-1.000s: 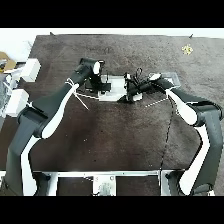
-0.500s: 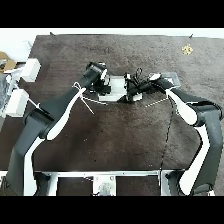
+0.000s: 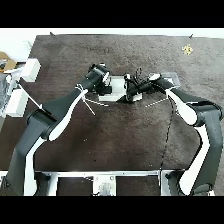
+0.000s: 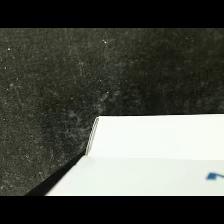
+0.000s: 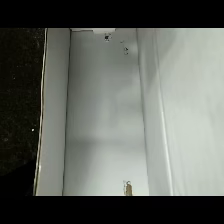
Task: Fold the box and place the chain.
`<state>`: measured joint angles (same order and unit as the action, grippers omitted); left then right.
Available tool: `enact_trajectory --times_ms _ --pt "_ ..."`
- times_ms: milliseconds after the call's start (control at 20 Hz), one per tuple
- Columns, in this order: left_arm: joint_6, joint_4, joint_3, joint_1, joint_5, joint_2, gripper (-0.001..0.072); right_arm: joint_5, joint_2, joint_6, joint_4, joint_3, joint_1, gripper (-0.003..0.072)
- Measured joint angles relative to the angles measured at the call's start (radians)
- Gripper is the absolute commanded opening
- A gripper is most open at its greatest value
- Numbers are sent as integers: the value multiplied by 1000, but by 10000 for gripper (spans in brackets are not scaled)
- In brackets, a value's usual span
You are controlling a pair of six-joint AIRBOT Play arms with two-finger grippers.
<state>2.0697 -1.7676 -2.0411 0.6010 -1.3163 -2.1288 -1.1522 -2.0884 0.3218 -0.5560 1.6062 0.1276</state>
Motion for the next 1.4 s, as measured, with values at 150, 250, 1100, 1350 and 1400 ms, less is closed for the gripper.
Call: enact_trajectory --times_ms 150,250,1100,1350,1400 --pt "13 3 0 0 5 0 11 0 0 -2 0 0 0 448" --pt "11 5 0 0 5 0 10 0 0 -2 0 0 0 448" --pt "-79 53 -5 2 -40 84 375 0 0 1 -1 0 0 448" --pt "-354 43 -8 2 -75 195 346 0 0 0 -1 0 0 448" --pt "-416 44 -9 1 -75 218 346 0 0 0 -1 0 0 448"
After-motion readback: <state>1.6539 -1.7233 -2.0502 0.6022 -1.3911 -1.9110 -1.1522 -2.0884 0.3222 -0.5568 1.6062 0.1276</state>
